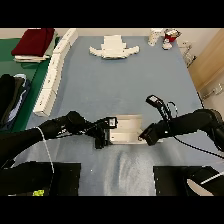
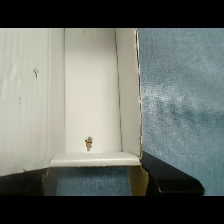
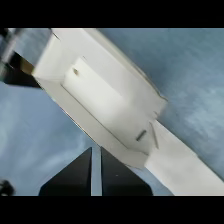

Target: Fold the box.

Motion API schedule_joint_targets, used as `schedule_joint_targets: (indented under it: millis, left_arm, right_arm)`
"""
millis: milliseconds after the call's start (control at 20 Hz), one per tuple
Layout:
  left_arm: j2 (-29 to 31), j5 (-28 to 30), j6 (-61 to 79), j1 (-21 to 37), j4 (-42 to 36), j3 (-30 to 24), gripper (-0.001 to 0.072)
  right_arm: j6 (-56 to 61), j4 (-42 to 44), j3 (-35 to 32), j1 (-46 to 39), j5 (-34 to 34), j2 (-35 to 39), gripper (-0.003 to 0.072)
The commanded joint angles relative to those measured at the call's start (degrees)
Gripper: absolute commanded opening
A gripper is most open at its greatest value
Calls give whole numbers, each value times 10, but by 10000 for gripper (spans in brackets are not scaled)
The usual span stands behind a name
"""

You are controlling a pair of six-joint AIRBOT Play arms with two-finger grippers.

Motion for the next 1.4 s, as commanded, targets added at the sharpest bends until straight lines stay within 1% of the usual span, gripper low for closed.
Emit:
schedule_joint_targets:
  millis: [0, 50, 150, 250, 450, 700, 1100, 1250, 1350]
  left_arm:
    - [0, 1, 0, 0, 0, 1, 445]
    - [0, 0, 0, 0, 0, 1, 445]
    - [0, 1, 0, 0, 0, 1, 445]
    - [0, 0, 0, 0, 0, 1, 445]
    - [0, 1, 0, 0, 0, 1, 445]
    - [0, 1, 0, 0, 0, 1, 445]
    - [0, 1, 0, 0, 0, 1, 445]
    - [0, 1, 0, 0, 0, 1, 445]
    - [0, 1, 0, 0, 0, 1, 445]
  right_arm:
    - [88, 153, 6, 35, 110, -38, 35]
    - [92, 152, 9, 43, 143, -59, 3]
    - [97, 146, 25, 39, 184, -100, 3]
    - [97, 130, 43, 21, 206, -141, 5]
    - [106, 131, 51, 0, 207, -216, 5]
    - [106, 131, 51, 0, 204, -265, 5]
    - [106, 131, 52, 0, 192, -273, 5]
    - [71, 127, 64, 0, 157, -257, 5]
    - [31, 102, 82, 0, 116, -226, 4]
